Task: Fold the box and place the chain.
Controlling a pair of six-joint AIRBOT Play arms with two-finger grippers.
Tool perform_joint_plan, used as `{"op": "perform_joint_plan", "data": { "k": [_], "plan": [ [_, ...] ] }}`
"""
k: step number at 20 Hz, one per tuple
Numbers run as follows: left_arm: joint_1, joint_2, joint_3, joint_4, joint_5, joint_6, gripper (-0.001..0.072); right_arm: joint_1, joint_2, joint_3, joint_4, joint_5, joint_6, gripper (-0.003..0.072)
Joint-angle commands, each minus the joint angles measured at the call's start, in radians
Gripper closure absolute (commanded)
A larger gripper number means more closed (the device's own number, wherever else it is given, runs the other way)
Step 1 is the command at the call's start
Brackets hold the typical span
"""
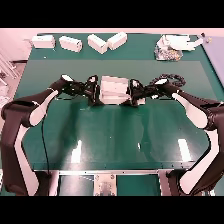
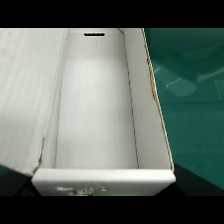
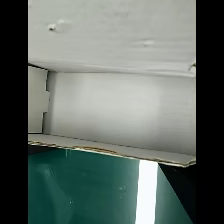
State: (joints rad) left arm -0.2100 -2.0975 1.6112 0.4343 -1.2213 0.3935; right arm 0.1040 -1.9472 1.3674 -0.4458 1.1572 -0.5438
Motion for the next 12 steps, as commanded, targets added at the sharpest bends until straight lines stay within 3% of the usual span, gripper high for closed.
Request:
{"op": "perform_joint_plan", "data": {
  "k": [1, 9, 10, 12],
  "plan": [
    [-0.001, 0.0, 0.001, -0.005, -0.002, 0.001, -0.0009, 0.0, 0.001, 0.0, 0.0, 0.0, 0.001, 0.021],
    [0.0, 0.0, 0.015, -0.009, -0.038, 0.001, 0.0012, 0.0, 0.001, 0.0, 0.0, 0.0, 0.001, 0.021],
    [0.0, 0.0, 0.015, -0.005, -0.038, 0.0, 0.0077, 0.0, 0.001, 0.0, 0.0, 0.0, 0.001, 0.021],
    [0.0, 0.0, 0.015, 0.04, -0.037, 0.0, 0.0128, 0.0, 0.001, 0.0, 0.0, 0.0, 0.001, 0.021]
  ]
}}
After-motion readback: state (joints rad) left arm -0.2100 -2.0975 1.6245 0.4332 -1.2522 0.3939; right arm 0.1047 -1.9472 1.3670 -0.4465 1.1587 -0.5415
